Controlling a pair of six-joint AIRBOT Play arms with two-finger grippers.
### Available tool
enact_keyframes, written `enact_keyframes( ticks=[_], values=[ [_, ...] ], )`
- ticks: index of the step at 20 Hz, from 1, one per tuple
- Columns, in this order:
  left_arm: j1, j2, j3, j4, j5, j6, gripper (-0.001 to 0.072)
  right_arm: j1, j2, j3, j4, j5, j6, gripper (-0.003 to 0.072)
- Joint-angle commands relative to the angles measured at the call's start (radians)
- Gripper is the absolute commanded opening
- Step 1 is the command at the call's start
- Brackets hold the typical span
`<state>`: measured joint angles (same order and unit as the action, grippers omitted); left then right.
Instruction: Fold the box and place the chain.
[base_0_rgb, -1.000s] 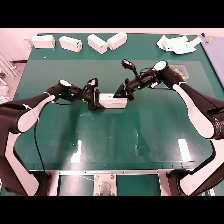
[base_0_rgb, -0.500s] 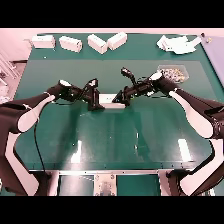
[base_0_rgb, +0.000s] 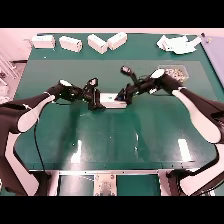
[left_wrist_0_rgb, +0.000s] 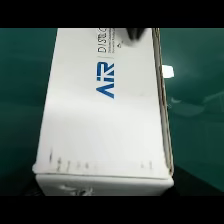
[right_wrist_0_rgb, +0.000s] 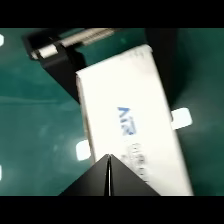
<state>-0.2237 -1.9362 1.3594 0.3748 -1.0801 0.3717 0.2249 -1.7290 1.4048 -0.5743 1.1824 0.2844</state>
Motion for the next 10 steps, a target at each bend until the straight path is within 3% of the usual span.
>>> enact_keyframes(
  ticks=[1, 6, 10],
  values=[
    [-0.001, 0.000, 0.000, 0.009, -0.002, 0.003, 0.0634, -0.005, 0.127, 0.037, 0.077, -0.010, 0.072, 0.0010],
    [-0.001, 0.000, 0.000, 0.009, -0.002, 0.002, 0.0635, -0.031, 0.282, 0.029, 0.026, -0.063, 0.248, 0.0008],
    [-0.001, 0.000, 0.000, 0.007, -0.002, 0.003, 0.0634, -0.042, 0.448, -0.137, -0.091, -0.206, 0.348, 0.0008]
  ],
)
